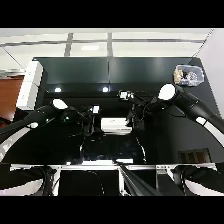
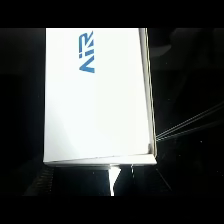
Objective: Fold the box and place the chain.
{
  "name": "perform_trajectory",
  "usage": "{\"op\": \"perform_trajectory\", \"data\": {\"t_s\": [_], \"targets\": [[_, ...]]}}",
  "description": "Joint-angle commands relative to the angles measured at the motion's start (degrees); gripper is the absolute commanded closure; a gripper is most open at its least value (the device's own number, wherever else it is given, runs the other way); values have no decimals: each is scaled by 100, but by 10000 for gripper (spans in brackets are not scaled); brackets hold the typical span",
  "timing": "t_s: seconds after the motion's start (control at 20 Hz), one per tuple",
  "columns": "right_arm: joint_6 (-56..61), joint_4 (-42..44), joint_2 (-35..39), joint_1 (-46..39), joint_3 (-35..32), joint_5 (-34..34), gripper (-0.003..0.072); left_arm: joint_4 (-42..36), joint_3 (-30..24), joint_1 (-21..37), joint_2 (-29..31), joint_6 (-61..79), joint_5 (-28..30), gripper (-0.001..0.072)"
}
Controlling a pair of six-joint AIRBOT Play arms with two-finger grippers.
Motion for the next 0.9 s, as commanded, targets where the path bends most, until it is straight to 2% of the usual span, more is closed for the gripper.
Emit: {"op": "perform_trajectory", "data": {"t_s": [0.0,0.85], "targets": [[15,-81,-4,9,-2,-2,410,2,2,-2,-4,4,0,354],[15,-254,-24,7,-114,-17,410,2,2,-2,-4,4,0,354]]}}
